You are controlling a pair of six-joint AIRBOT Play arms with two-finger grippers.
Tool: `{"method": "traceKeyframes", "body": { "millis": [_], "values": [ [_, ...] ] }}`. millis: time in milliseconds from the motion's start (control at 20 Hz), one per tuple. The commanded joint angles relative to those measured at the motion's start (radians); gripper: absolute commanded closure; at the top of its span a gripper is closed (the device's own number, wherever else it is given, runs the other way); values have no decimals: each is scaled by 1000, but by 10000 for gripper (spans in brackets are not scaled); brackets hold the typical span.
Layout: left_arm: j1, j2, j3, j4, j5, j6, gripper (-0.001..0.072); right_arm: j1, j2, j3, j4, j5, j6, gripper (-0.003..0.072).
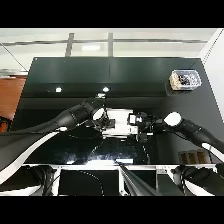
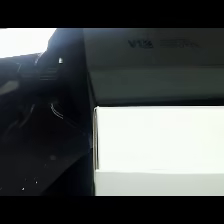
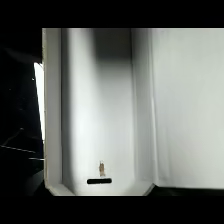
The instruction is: Fold the box and place the chain.
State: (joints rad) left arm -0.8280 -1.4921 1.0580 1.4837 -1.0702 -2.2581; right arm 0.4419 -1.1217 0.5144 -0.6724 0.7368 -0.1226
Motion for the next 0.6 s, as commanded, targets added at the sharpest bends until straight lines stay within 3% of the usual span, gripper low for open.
{"method": "traceKeyframes", "body": {
  "millis": [0, 150, 450, 500, 550],
  "values": [
    [0, 1, 0, 1, -4, 6, 683, -2, 115, 1, -186, 61, 139, -22],
    [0, 0, 0, -1, 0, 6, 681, -2, 112, -5, -245, 69, 135, -21],
    [0, 0, 0, 0, -2, 6, 681, 10, 55, -6, -200, 47, 106, -12],
    [0, 0, 0, -1, -2, 6, 681, 18, 50, -6, -174, 39, 91, 68],
    [0, 0, 0, 0, -3, 6, 681, 26, 43, -5, -162, 31, 85, 221]
  ]
}}
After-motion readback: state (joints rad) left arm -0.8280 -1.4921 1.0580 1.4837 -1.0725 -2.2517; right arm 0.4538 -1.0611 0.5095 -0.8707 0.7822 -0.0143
